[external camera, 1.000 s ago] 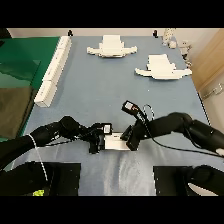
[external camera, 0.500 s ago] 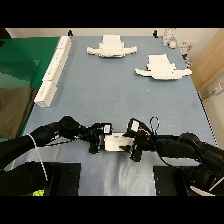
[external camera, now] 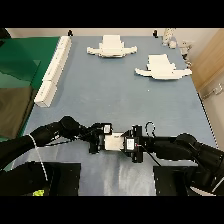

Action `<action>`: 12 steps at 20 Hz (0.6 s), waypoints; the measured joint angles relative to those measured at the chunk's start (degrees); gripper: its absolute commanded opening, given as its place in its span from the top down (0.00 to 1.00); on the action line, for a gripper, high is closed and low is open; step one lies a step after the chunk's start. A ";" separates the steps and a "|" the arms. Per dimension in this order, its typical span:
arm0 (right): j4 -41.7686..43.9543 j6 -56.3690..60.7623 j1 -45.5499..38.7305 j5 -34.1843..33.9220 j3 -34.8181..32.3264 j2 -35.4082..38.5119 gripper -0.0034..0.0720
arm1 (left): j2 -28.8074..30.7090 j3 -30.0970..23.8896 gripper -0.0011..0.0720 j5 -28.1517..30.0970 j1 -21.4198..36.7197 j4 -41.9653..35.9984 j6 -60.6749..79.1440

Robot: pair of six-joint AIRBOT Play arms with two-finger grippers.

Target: Fold the box.

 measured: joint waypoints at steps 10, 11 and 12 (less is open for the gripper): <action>-28.61 31.34 9.75 0.98 1.05 0.00 0.27 | 0.00 0.00 0.32 0.00 0.00 0.02 0.02; -32.09 35.06 10.60 1.01 1.05 -0.02 0.27 | 0.00 0.00 0.32 0.00 0.00 0.00 0.02; -35.32 38.42 11.23 1.03 1.05 0.00 0.27 | 0.00 0.00 0.32 0.00 0.00 0.00 0.02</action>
